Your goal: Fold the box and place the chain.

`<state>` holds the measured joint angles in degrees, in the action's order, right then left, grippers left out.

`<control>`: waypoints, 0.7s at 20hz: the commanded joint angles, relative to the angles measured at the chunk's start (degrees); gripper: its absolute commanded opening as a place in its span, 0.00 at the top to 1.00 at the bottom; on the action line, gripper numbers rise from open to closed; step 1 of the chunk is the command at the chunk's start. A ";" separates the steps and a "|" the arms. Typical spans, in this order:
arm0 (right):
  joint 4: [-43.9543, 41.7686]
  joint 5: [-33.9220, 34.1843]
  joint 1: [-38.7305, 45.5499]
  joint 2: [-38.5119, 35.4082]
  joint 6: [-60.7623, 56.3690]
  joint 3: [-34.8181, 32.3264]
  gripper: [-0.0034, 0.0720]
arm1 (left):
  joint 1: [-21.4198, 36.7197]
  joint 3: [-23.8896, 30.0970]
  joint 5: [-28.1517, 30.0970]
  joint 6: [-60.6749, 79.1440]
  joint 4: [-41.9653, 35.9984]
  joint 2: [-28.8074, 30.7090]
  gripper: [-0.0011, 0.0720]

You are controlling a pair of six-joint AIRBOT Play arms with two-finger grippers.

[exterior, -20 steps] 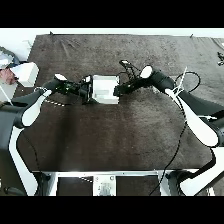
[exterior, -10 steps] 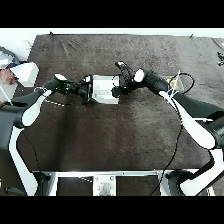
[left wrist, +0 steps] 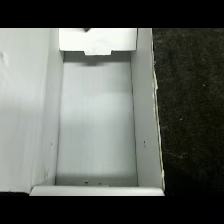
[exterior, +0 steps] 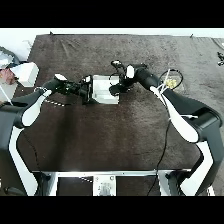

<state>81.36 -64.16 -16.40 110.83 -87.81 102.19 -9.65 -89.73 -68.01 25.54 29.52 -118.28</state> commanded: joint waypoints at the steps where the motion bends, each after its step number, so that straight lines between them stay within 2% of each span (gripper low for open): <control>1: 6.97 -9.38 -1.53 3.63 -6.86 7.13 0.27 | 0.00 0.02 0.00 0.00 0.02 0.00 0.49; 2: 7.23 -10.08 -1.57 3.78 -8.39 7.52 0.32 | 0.00 0.02 -0.02 0.00 0.02 0.00 0.49; 7: 7.61 -9.31 -1.75 3.78 -16.65 7.54 0.32 | 0.00 0.02 -0.04 0.00 0.02 0.00 0.49; 11: 7.63 -8.90 -1.88 3.96 -18.95 7.54 0.32 | 0.00 0.02 -0.04 0.00 0.02 0.00 0.49; 13: 8.07 -8.92 -1.86 4.48 -20.31 7.52 0.49 | 0.00 0.02 -0.07 0.00 0.02 0.00 0.49; 14: 8.41 -8.94 -1.88 4.87 -22.32 7.52 0.49 | 0.00 0.02 -0.07 0.00 0.02 0.00 0.49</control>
<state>88.99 -73.06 -18.28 115.07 -106.21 109.62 -9.67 -89.73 -68.05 25.54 29.52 -118.28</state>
